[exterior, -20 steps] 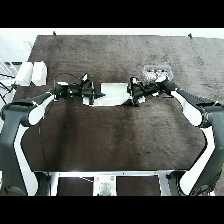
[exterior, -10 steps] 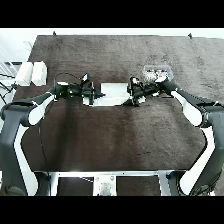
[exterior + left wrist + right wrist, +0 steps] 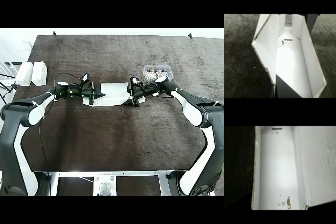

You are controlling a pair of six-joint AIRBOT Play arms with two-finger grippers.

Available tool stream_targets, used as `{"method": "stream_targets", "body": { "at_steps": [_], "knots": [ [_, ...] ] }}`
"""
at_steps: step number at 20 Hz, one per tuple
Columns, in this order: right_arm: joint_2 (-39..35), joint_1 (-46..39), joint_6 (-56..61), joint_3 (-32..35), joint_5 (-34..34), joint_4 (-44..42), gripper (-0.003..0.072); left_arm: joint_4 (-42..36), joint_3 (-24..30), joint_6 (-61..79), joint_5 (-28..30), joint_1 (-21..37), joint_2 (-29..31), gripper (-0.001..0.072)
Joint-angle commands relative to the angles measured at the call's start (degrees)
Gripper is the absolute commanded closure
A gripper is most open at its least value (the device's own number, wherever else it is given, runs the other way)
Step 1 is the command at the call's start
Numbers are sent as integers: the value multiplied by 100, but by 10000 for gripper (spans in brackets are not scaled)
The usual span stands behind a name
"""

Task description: Fold the box and place the chain.

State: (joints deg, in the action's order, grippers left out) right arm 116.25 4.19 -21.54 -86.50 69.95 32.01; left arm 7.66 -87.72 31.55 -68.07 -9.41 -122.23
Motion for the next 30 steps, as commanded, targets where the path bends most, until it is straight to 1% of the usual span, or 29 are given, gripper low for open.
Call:
{"method": "stream_targets", "body": {
  "at_steps": [1, 3, 5, 6, 7, 8, 9, 13, 15, 16, 21, 24, 25, 26, 28, 29, 30],
  "knots": [
    [-4, 2, 2, -7, 0, -2, 268, -2, 0, 0, -4, -2, 2, 692],
    [-4, 2, 4, -7, 0, -2, 268, -7, -2, 2, 13, -2, 2, 691],
    [-4, 2, 2, -7, 0, -2, 268, -42, -2, 2, -111, -2, 4, 690],
    [-4, 2, 4, -7, 0, -2, 268, -42, -11, 4, -184, 0, 4, 513],
    [-4, 2, 2, -7, 0, -2, 268, -72, -20, 0, -201, 0, 7, 250],
    [-4, 2, 4, -7, 0, -2, 268, -133, -20, 2, -195, 0, 11, 228],
    [-4, 2, 2, -7, 0, -2, 268, -210, -20, 2, -195, 0, 15, 239],
    [-4, 2, 4, -7, 0, -2, 268, -179, -20, 0, -181, 13, 138, 239],
    [-4, 2, 4, -7, 0, -2, 268, -127, -24, 0, -197, 120, 223, 239],
    [-4, 2, 4, -7, 0, 0, 268, -114, -24, 4, -391, 188, 264, 239],
    [-4, 2, 2, -7, 0, -2, 268, -81, -92, -9, -994, 691, 564, 239],
    [-4, 2, 4, -7, 0, -2, 268, -72, -90, -22, -1425, 813, 802, 244],
    [-4, 2, 2, -7, 0, -2, 268, -57, -92, -63, -1556, 809, 881, 447],
    [-4, 2, 4, -7, 0, -2, 268, -35, -90, -59, -1753, 809, 975, 693],
    [-4, 2, 4, -7, 0, -2, 268, -31, -90, -531, -1790, 809, 1182, 694],
    [-4, 2, 2, -7, 0, -2, 268, 39, -85, -997, -1637, 776, 1276, 695],
    [-4, 2, 4, -7, 0, -2, 268, 286, -83, -1322, -1405, 719, 1370, 696]
  ]
}}
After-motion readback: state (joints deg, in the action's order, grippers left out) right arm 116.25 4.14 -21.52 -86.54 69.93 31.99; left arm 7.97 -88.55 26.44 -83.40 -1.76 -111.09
